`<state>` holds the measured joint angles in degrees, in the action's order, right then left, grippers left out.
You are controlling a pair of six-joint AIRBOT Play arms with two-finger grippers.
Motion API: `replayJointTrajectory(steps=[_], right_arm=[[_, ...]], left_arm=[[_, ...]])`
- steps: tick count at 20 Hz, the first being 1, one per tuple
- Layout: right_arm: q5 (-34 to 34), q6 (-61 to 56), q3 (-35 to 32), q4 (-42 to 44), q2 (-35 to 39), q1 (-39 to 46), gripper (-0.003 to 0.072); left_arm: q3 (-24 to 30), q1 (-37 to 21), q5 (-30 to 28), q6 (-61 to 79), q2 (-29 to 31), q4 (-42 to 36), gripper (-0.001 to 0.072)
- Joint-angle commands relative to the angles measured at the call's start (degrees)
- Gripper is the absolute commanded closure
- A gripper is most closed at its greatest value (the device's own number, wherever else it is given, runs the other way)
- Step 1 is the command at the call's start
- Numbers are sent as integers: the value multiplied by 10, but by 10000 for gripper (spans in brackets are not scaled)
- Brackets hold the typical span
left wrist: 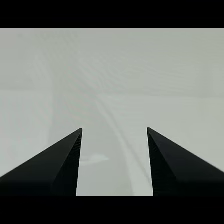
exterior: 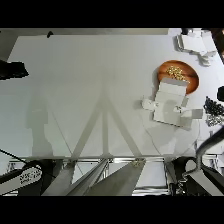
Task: Fold the box and place the chain.
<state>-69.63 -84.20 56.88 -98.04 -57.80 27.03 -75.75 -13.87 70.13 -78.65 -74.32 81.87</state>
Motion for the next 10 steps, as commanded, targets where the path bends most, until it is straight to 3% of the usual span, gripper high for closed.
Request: replayJointTrajectory(steps=[1, 4, 10], right_arm=[[-73, 17, 0, 57, -29, 43, 112], [-79, 59, 0, 97, -58, 45, 90], [-66, 102, 0, 87, -127, 45, 89]], left_arm=[[-1, 0, 0, 0, 0, 0, 252], [-1, 0, 0, 0, 0, 0, 252], [-1, 0, 0, 0, 0, 0, 252]])
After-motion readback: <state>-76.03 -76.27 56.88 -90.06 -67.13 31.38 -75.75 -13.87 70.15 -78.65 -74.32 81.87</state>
